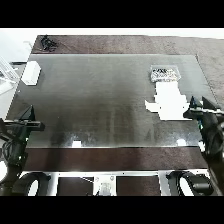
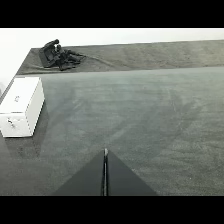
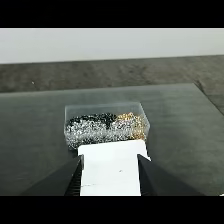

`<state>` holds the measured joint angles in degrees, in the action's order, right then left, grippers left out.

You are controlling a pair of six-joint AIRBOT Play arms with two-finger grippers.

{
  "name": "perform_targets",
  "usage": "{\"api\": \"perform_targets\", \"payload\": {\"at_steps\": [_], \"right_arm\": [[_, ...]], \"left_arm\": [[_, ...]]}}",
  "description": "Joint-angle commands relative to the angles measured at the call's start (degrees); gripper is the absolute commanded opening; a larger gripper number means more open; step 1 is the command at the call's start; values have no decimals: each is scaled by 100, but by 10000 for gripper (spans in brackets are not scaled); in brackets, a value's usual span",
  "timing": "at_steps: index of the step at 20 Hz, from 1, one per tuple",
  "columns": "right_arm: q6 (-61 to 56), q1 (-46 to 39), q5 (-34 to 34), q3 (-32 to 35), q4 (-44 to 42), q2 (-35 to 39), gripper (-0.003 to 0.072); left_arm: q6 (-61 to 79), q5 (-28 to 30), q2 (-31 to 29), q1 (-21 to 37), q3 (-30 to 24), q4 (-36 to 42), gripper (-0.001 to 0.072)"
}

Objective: Fold the box and place the chain.

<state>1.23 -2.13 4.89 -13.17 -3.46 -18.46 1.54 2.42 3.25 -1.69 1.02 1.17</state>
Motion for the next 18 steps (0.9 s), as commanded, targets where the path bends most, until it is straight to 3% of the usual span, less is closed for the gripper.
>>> {"api": "perform_targets", "payload": {"at_steps": [1, 4, 6, 7, 12, 14, 18], "right_arm": [[142, -299, -562, -1047, 7, -1875, 428], [31, -918, -1648, -1899, 7, -3226, 426], [-459, -1475, -2535, -2282, 337, -3904, 344], [-555, -1753, -2774, -2389, 396, -4157, 346], [-389, -2518, -2994, -2575, 476, -4232, 349], [-1235, -2964, -3416, -2959, 1639, -4435, 390], [-3895, -4205, -5827, -4636, 4916, -5851, 377]], "left_arm": [[2, 2, -4, 0, -2, -2, 19], [2, 2, -4, 0, -2, -2, 19], [2, 2, -4, 0, -2, -2, 19], [2, 2, -4, 0, -2, -2, 19], [2, 2, -4, 0, -2, -2, 19], [2, 4, -4, 0, -2, -2, 19], [2, 2, -4, 0, -2, -2, 19]]}}
